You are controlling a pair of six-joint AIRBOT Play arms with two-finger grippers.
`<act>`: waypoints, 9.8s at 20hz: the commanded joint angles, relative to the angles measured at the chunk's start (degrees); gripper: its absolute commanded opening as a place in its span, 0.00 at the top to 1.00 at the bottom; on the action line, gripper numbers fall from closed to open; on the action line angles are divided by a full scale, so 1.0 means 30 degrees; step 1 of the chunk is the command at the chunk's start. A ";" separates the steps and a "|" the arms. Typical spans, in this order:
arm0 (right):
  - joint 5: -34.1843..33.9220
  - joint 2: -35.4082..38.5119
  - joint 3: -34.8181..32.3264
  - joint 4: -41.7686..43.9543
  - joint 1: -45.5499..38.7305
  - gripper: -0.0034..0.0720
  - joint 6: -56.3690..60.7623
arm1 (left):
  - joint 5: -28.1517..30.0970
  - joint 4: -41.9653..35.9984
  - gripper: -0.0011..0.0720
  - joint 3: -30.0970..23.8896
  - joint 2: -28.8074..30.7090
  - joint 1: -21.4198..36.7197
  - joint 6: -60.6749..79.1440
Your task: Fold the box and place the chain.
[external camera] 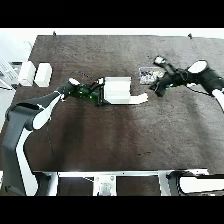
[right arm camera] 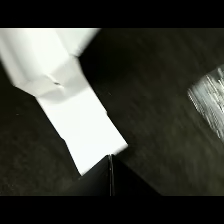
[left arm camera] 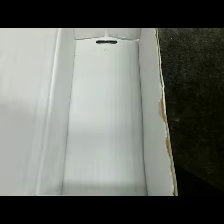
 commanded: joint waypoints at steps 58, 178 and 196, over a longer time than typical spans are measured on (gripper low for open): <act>-0.1115 -0.4728 0.1887 0.1275 0.4568 0.38 1.2801 | 0.0168 0.0007 0.40 -0.0007 -0.0007 0.0007 -0.0095; -0.1421 -0.4860 1.1096 -0.9231 0.3293 0.94 2.2913 | 0.0219 -0.0015 0.40 -0.0007 -0.0007 0.0007 -0.0153; -0.1377 0.7366 1.1096 -1.4258 1.0032 0.94 2.1835 | 0.0204 -0.0015 0.40 -0.0007 -0.0007 0.0007 -0.0160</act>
